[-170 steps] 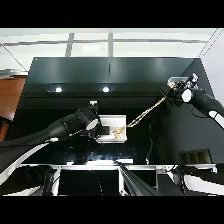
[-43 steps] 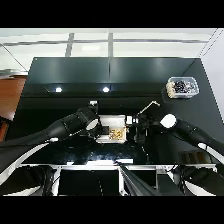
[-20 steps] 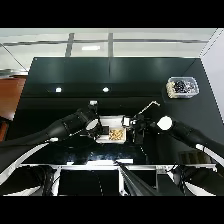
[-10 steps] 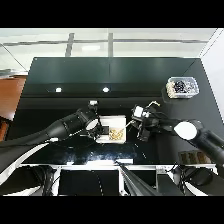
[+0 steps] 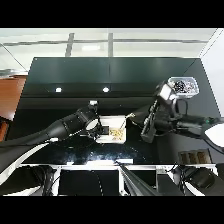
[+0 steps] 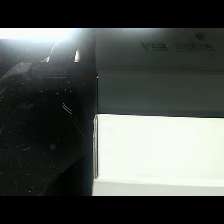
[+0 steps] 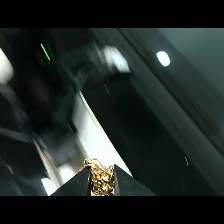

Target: Fold the box and place the chain.

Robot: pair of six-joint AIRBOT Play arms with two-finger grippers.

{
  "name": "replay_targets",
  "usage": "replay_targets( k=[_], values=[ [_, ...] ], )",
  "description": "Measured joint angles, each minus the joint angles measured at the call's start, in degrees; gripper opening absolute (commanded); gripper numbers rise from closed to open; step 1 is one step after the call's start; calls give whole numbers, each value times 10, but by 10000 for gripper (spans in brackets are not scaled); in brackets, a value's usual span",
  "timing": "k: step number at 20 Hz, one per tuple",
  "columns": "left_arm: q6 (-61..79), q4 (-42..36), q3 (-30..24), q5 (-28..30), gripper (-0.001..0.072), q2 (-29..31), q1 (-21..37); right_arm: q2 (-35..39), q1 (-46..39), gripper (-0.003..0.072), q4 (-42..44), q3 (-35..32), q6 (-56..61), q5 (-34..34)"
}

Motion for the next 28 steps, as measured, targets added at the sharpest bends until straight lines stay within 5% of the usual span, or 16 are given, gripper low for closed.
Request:
replay_targets(
  k=[6,16,23,28],
  values=[
    [0,0,0,2,31,0,0,5,0,22,106,66,12,-4],
    [0,0,0,6,31,0,0,5,0,21,330,79,-39,-66],
    [0,0,0,7,31,0,0,-27,1,22,341,78,-47,-66],
    [0,0,0,8,31,0,0,-73,1,22,255,69,-4,-42]
  ],
)
